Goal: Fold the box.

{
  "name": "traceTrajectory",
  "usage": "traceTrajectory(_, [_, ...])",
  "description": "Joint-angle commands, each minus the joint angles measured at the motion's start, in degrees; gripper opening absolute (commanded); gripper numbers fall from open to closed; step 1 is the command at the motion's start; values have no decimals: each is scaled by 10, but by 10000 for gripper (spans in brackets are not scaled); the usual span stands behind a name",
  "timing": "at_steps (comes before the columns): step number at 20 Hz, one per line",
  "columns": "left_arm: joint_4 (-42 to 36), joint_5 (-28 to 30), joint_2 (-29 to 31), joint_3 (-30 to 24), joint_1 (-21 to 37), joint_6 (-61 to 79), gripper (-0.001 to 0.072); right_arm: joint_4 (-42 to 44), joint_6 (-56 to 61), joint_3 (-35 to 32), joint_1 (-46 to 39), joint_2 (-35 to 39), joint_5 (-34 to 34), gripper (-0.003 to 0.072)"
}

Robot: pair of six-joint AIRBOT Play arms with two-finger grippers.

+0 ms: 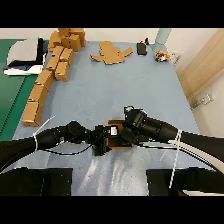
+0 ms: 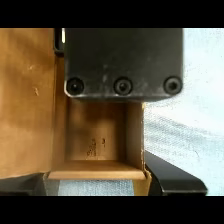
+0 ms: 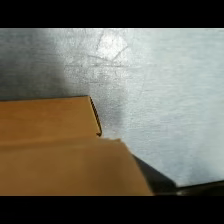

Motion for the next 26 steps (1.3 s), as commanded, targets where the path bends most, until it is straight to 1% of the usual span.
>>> traceTrajectory(1, [0, 0, 0, 0, 0, 0, 515, 8, -2, 1, 0, 0, 10, 211])
traceTrajectory(3, [0, 0, 0, 0, 0, 0, 515, 8, -2, 1, 0, -2, 10, 64])
traceTrajectory(4, [0, 0, 0, 0, 0, 0, 515, 8, -2, 1, 0, -2, 10, 7])
traceTrajectory(6, [0, 0, 0, 0, 0, 0, 516, 8, -6, 1, 0, -2, 10, 8])
traceTrajectory(7, [0, 0, 0, 0, 0, 0, 515, 8, -7, 1, 0, -2, 12, 77])
traceTrajectory(8, [0, 0, 0, 0, 0, 0, 515, 8, -7, 1, 0, -2, 14, 293])
traceTrajectory(9, [0, 0, 0, 0, 0, 0, 515, 9, -7, 1, 0, -2, 13, 412])
traceTrajectory(14, [0, 0, 0, 0, 0, 0, 515, 26, -9, 1, 0, 13, 14, 413])
traceTrajectory(22, [0, 0, 0, 0, 0, 0, 515, 41, -6, 1, 0, 100, 2, 403])
traceTrajectory(24, [0, 0, 0, 0, 0, 0, 515, 35, -1, 1, -2, 120, -27, 403])
traceTrajectory(26, [0, 0, 0, 0, 0, 0, 515, 7, 0, 1, -2, 128, -85, 398])
